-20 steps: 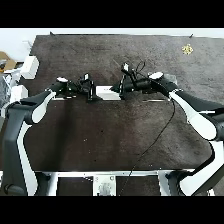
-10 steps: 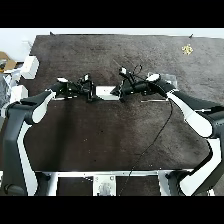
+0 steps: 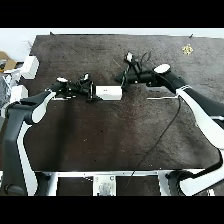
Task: Fold the box and place the chain.
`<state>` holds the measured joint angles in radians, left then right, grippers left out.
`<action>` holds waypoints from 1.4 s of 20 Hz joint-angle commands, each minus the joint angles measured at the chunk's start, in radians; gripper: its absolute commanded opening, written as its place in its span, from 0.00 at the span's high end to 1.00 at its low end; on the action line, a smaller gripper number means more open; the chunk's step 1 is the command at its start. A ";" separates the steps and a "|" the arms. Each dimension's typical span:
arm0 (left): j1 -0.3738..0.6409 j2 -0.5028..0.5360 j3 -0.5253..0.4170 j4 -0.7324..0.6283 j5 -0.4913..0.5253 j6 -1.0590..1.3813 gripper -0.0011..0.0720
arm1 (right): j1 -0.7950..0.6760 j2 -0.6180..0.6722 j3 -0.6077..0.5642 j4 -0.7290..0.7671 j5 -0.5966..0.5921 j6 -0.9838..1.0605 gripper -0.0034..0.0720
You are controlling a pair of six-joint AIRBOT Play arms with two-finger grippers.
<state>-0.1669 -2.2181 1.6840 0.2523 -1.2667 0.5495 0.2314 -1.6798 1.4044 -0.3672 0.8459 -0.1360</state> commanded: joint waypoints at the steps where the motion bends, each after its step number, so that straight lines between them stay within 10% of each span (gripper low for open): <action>1: 0.000 0.000 0.001 0.001 0.003 0.002 0.83 | -0.002 0.192 -0.054 0.056 -0.196 0.102 0.96; 14: 0.000 0.000 0.001 0.001 0.003 0.001 0.83 | -0.002 1.048 -1.078 0.111 -0.975 0.161 0.96; 23: 0.003 0.010 0.001 -0.076 -0.052 -0.069 0.97 | -0.002 1.169 -1.213 0.110 -0.985 0.219 0.96; 28: 0.034 0.217 0.001 -0.093 0.064 -0.258 0.97 | -0.002 1.169 -1.213 0.110 -0.986 0.219 0.96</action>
